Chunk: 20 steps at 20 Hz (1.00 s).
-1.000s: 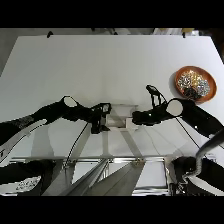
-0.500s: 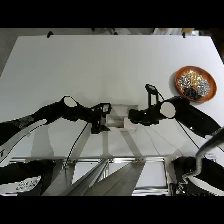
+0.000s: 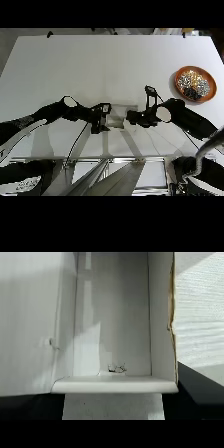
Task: Fold the box and place the chain.
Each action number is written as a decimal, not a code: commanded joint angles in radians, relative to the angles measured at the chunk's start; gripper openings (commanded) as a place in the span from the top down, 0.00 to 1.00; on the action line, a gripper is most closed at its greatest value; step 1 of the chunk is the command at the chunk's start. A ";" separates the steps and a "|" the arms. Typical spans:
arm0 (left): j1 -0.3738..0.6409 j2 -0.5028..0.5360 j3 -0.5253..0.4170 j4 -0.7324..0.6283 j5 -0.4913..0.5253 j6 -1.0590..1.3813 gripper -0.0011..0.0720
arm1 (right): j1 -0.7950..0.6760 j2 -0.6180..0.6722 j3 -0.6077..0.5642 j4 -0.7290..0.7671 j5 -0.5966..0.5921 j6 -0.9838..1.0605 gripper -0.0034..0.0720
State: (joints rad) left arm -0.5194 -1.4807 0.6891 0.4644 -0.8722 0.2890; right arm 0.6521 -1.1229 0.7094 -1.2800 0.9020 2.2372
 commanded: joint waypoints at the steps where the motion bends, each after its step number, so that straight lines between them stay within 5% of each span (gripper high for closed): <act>1: 0.000 0.000 0.000 -0.001 0.000 -0.001 0.70 | 0.003 -0.001 0.000 -0.003 0.068 0.005 0.50; 16: 0.000 0.000 0.000 -0.001 0.000 -0.001 0.70 | -0.001 0.003 0.032 0.039 0.129 -0.129 0.43; 20: 0.000 0.000 0.000 -0.001 0.000 -0.001 0.70 | 0.033 0.000 0.032 0.038 0.065 -0.128 0.41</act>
State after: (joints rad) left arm -0.5194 -1.4807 0.6884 0.4606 -0.8673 0.2855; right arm 0.6659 -1.1210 0.7387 -1.2457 1.0183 2.1159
